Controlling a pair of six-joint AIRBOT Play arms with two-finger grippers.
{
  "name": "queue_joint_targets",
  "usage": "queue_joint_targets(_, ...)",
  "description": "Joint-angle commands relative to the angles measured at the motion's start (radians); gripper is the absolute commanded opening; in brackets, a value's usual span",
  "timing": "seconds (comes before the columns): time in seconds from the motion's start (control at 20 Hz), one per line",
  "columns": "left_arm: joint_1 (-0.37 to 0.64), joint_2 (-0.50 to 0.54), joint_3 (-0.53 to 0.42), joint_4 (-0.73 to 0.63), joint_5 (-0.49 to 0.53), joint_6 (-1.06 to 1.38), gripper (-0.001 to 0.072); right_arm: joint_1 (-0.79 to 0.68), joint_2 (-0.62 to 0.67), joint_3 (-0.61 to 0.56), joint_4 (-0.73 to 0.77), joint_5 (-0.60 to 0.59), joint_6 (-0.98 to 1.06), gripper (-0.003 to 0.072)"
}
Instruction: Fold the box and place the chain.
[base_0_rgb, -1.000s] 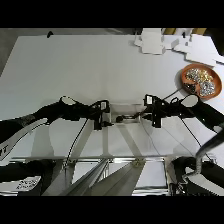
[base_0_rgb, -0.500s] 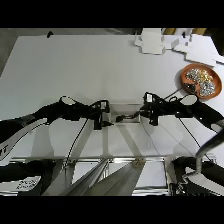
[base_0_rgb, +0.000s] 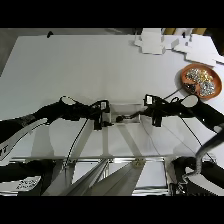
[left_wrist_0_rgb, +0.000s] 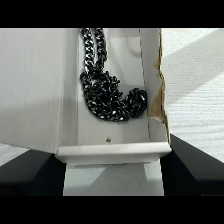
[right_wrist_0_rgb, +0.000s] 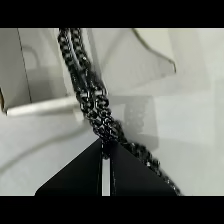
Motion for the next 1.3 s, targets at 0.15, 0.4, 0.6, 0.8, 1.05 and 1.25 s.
queue_joint_targets(0.15,-0.001,0.000,0.000,0.000,0.000,0.000,0.0343,0.001,0.257,0.000,-0.135,0.142,0.208,0.0016)
queue_joint_targets(0.4,-0.001,0.000,0.000,0.000,0.000,0.000,0.0343,0.053,0.453,0.000,-0.003,0.185,0.209,0.0017)
queue_joint_targets(0.6,-0.001,0.000,0.000,0.000,0.000,0.000,0.0343,0.201,0.466,0.000,0.090,0.163,0.208,0.0017)
queue_joint_targets(0.8,-0.001,0.000,0.000,0.000,0.000,0.000,0.0343,0.307,0.447,0.000,0.195,0.015,0.208,0.0017)
queue_joint_targets(1.05,-0.001,0.000,0.000,0.000,0.000,0.000,0.0343,0.345,0.344,0.000,0.204,-0.096,0.209,0.0017)
queue_joint_targets(1.25,-0.001,0.000,0.000,0.000,0.000,0.000,0.0343,0.345,0.249,0.000,0.203,-0.161,0.271,0.0017)
